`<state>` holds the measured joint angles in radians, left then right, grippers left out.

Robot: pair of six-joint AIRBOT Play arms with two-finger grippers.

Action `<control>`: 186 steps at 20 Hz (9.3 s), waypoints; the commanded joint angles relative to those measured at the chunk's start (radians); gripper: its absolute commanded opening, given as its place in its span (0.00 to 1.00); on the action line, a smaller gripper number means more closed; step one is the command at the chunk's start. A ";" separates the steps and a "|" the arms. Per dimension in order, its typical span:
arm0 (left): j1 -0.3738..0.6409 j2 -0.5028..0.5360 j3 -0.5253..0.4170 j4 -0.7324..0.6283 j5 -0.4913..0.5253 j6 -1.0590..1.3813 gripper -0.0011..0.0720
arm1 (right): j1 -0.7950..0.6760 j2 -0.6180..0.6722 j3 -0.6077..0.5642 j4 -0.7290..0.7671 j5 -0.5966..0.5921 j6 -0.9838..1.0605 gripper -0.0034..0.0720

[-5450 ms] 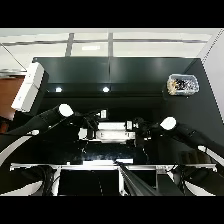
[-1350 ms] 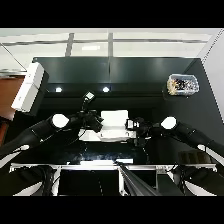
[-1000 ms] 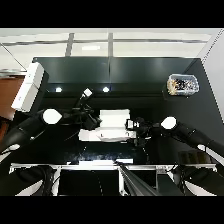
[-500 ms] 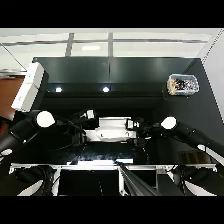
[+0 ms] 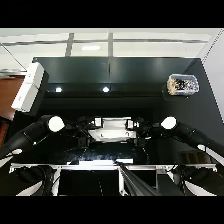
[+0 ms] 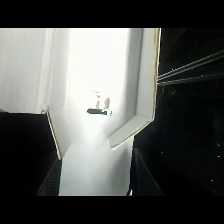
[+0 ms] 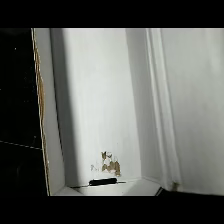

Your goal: Fold the box and place the chain.

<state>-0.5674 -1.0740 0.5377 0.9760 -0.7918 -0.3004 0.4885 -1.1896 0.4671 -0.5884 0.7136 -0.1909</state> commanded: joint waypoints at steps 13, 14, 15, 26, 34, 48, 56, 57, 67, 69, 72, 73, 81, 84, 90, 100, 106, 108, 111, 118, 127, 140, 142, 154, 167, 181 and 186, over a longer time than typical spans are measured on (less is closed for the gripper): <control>-0.008 -0.030 -0.001 -0.098 0.049 0.010 0.47 | 0.001 0.000 0.000 0.001 0.000 0.000 0.62; -0.008 -0.032 -0.001 -0.107 0.048 0.010 0.47 | 0.001 0.000 0.000 0.001 0.000 0.000 0.62; -0.008 -0.035 -0.001 -0.107 0.048 0.010 0.40 | 0.001 0.000 0.000 0.001 0.000 0.000 0.62; -0.096 -0.056 -0.001 -0.121 0.172 0.010 0.25 | 0.001 0.000 0.000 0.001 0.000 0.000 0.62; -0.129 -0.085 -0.001 -0.128 0.190 0.010 0.25 | 0.001 0.000 0.000 0.000 0.000 0.000 0.62; -0.129 -0.085 -0.001 -0.110 0.183 0.009 0.48 | 0.001 0.000 0.000 0.000 0.000 0.000 0.62; -0.002 0.068 0.000 -0.021 0.049 -0.208 0.05 | 0.001 0.000 0.000 0.001 0.000 0.000 0.62; 0.034 0.108 -0.001 0.019 0.019 -0.293 0.05 | 0.001 0.000 0.000 0.001 0.000 0.000 0.62; 0.591 0.123 -0.087 0.142 -0.229 -1.217 0.06 | 0.001 0.000 0.000 0.001 0.000 0.000 0.62; 0.594 0.087 -0.130 0.032 -0.203 -1.170 0.06 | 0.001 0.000 0.000 0.001 0.000 0.000 0.62; 0.551 0.021 -0.165 -0.208 -0.199 -0.991 0.06 | 0.001 0.000 0.000 0.001 0.000 0.000 0.62; 0.527 -0.003 -0.169 -0.271 -0.187 -0.956 0.06 | 0.001 0.000 0.000 0.001 0.000 0.000 0.62; 0.334 -0.058 -0.169 -0.364 -0.057 -0.933 0.06 | 0.001 0.000 0.000 0.001 -0.001 0.000 0.62; 0.333 -0.056 -0.166 -0.376 -0.061 -0.933 0.58 | 0.001 0.000 0.000 0.001 -0.001 0.000 0.62; 0.331 -0.050 -0.085 -0.375 -0.187 -0.932 0.99 | 0.001 0.000 0.000 0.001 -0.002 0.000 0.62; 0.241 -0.050 -0.032 -0.375 -0.216 -0.942 0.99 | 0.001 0.000 0.000 0.001 -0.003 0.000 0.62; 0.077 -0.050 -0.032 -0.373 0.004 -1.049 0.98 | 0.001 0.000 0.000 0.001 -0.005 0.000 0.62; 0.036 -0.050 -0.032 -0.373 0.066 -1.074 0.98 | 0.001 0.000 0.000 0.001 -0.007 0.000 0.62; 0.013 -0.050 -0.032 -0.371 0.098 -1.099 0.97 | 0.001 0.000 0.000 0.001 -0.008 0.000 0.62; -0.059 -0.050 -0.031 -0.273 0.170 -1.222 0.86 | 0.001 0.000 0.000 0.001 -0.012 0.000 0.62; -0.185 -0.055 0.026 0.163 0.225 -1.663 0.86 | 0.001 0.000 0.000 0.001 -0.021 0.000 0.62; -0.246 -0.136 0.203 0.389 -0.041 -1.906 0.61 | 0.001 0.000 0.000 0.001 -0.023 0.000 0.62; -0.261 -0.176 0.241 0.426 -0.083 -1.909 0.57 | 0.001 0.000 0.000 0.001 -0.023 0.000 0.62; -0.340 -0.291 0.369 0.568 -0.211 -2.095 0.45 | 0.001 0.000 0.000 0.001 -0.023 0.000 0.62; -0.338 -0.333 0.376 0.560 -0.185 -2.117 0.38 | 0.001 0.000 0.000 0.001 -0.023 0.000 0.62; -0.338 -0.334 0.407 0.571 -0.231 -2.116 0.19 | 0.001 0.000 0.000 0.001 -0.023 0.000 0.62; -0.338 -0.335 0.407 0.567 -0.230 -2.116 0.05 | 0.001 0.000 0.000 0.001 -0.023 0.000 0.62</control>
<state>-0.9058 -1.4086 0.9428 1.5452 -1.0210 -2.4199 0.4885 -1.1896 0.4671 -0.5873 0.6899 -0.1902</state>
